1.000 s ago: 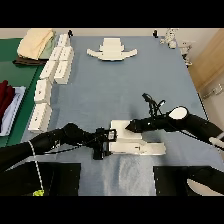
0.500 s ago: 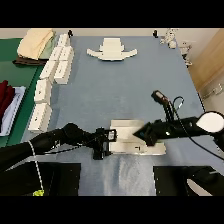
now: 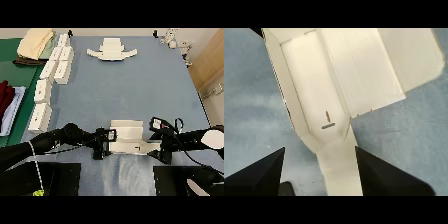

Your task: Fold the box.

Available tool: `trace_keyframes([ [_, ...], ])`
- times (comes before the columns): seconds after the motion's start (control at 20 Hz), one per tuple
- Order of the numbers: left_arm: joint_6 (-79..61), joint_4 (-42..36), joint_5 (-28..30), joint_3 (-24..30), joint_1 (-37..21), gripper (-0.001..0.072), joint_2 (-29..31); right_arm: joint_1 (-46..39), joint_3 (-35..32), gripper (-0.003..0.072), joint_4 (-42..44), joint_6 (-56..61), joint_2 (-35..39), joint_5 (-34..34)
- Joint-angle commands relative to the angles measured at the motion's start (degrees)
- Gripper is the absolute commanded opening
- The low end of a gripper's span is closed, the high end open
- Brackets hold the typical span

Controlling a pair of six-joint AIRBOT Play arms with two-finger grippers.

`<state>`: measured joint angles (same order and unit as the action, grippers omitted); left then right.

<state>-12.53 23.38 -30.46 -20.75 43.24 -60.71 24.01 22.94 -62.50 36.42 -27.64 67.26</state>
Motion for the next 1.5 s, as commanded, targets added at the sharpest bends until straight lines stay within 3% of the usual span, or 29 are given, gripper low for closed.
trace_keyframes([
  [0.0, 0.0, 0.0, 0.0, 0.0, 0.0, 0.0528, 0.0, 0.1, -1.8, 0.0720, -2.7, -9.1, 0.0, -4.0],
  [0.45, 0.0, 0.0, 0.0, 0.0, 0.0, 0.0528, 0.0, 5.8, -6.3, 0.0720, -0.6, -14.4, -5.3, -17.0],
  [0.5, 0.0, 0.0, 0.0, 0.0, 0.0, 0.0528, 0.0, 5.8, -6.3, 0.0666, -0.5, -15.4, -5.5, -18.2],
  [0.55, 0.0, 0.0, 0.0, 0.0, 0.0, 0.0528, 0.0, 5.8, -6.3, 0.0663, 0.3, -16.6, -5.6, -19.1],
  [0.6, 0.0, 0.0, 0.0, 0.0, 0.0, 0.0528, 0.0, 5.8, -6.3, 0.0575, 1.6, -17.7, -5.6, -19.3],
  [0.65, 0.0, 0.0, 0.0, 0.0, 0.0, 0.0528, 0.0, 5.8, -6.3, 0.0387, 3.0, -18.1, -5.6, -18.9],
  [0.7, 0.0, 0.0, 0.0, 0.0, 0.0, 0.0528, 0.0, 5.9, -6.3, 0.0312, 4.1, -18.2, -5.6, -18.4],
  [0.85, 0.0, 0.0, 0.0, 0.0, 0.0, 0.0528, 0.0, 7.4, -6.3, 0.0272, 4.4, -18.4, -5.6, -17.2],
  [0.9, 0.0, 0.0, 0.0, 0.0, 0.0, 0.0528, 0.0, 7.8, -6.3, 0.0228, 4.4, -18.4, -5.6, -17.0],
  [1.25, 0.0, 0.0, 0.0, 0.0, 0.0, 0.0528, 0.0, 7.9, -6.3, 0.0260, 2.3, -18.4, -5.6, -17.0],
  [1.3, 0.0, 0.0, 0.0, 0.0, 0.0, 0.0528, 0.0, 7.9, -6.3, 0.0392, 1.6, -18.4, -5.6, -17.3],
  [1.35, 0.0, 0.0, 0.0, 0.0, 0.0, 0.0528, 0.0, 7.9, -6.3, 0.0467, 1.0, -18.3, -5.6, -17.9],
  [1.45, 0.0, 0.0, 0.0, 0.0, 0.0, 0.0528, 0.0, 7.8, -6.3, 0.0467, 0.7, -17.8, -5.6, -18.5],
])
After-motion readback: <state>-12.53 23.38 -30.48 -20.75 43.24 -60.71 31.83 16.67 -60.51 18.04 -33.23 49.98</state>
